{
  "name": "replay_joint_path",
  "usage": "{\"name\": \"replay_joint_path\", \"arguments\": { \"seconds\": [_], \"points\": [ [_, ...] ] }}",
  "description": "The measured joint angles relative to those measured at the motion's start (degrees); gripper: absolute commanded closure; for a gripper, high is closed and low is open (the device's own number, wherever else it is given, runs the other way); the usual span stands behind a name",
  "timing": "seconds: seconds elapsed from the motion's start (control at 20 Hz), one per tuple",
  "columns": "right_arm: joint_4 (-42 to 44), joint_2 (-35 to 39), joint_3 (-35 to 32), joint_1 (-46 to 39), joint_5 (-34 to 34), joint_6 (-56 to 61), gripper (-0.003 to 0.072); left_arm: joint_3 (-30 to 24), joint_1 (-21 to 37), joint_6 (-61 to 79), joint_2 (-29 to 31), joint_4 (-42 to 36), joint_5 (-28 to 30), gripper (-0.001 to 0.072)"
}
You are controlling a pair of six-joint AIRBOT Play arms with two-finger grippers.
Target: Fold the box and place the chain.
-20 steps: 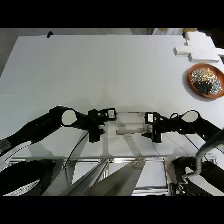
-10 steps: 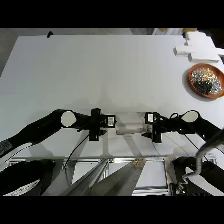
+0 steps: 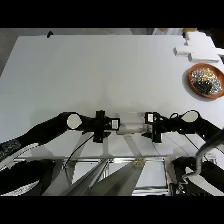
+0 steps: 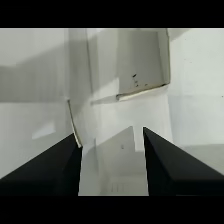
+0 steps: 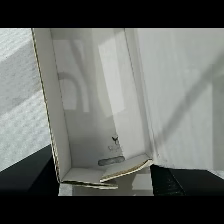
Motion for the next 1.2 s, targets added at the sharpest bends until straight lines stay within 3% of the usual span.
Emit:
{"name": "replay_joint_path", "arguments": {
  "seconds": [0.1,0.3,0.4,0.55,0.6,1.15,1.2],
  "points": [
    [0.0,0.0,0.0,0.0,0.0,0.0,0.0286,0.0,-0.7,0.0,-0.3,-0.8,0.2,0.0399],
    [0.0,0.0,0.0,0.0,0.0,0.0,0.0286,0.0,-1.2,0.2,-0.6,-1.8,0.4,0.0407],
    [0.0,0.0,0.0,0.0,0.0,0.0,0.0286,0.1,-1.3,0.3,-0.7,-2.8,1.5,0.0513],
    [0.0,0.0,0.0,0.0,0.0,0.0,0.0286,0.1,-1.7,2.5,-0.7,-5.3,3.3,0.0525],
    [0.0,0.0,0.0,0.0,0.0,0.0,0.0286,0.2,-1.8,3.4,-0.7,-6.3,3.6,0.0575],
    [0.0,0.0,0.0,0.0,-0.2,0.0,0.0286,0.4,-3.7,8.1,-2.5,-14.1,8.3,0.0546],
    [0.0,0.0,0.0,0.0,-0.2,0.0,0.0286,0.5,-4.0,8.7,-2.7,-14.8,8.7,0.0482]
  ]
}}
